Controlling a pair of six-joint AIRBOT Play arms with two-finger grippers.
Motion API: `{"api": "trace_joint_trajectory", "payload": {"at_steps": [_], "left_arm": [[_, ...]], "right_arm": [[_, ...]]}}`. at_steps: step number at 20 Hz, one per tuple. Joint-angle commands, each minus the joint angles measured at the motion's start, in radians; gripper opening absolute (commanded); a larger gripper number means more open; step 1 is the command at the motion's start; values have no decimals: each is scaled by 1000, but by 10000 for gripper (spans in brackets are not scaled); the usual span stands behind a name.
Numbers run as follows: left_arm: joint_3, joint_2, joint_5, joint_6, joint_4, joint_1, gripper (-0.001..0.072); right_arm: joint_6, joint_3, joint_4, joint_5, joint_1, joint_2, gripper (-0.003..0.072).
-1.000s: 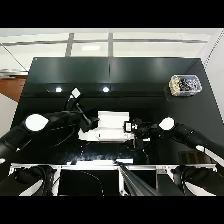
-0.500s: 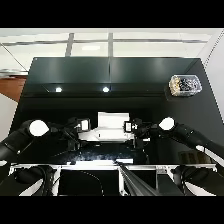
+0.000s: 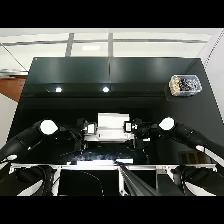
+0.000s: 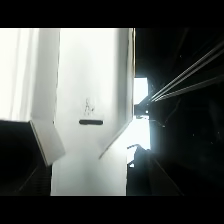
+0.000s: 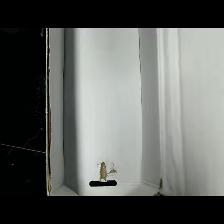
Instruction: Fold the box and place the chain.
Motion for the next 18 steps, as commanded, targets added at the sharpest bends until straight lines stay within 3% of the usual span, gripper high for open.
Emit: {"api": "trace_joint_trajectory", "payload": {"at_steps": [1,3,4,16,18], "left_arm": [[1,-32,63,19,-23,-53,659],[1,-35,90,19,-23,-71,378],[2,-35,96,19,-23,-70,329],[19,-35,80,2,-95,-69,328],[19,-35,81,6,-147,-69,225]], "right_arm": [[0,0,0,0,0,0,433],[0,0,0,0,0,0,432],[0,0,0,0,0,0,432],[0,0,0,0,0,0,433],[0,0,0,0,0,0,432]]}}
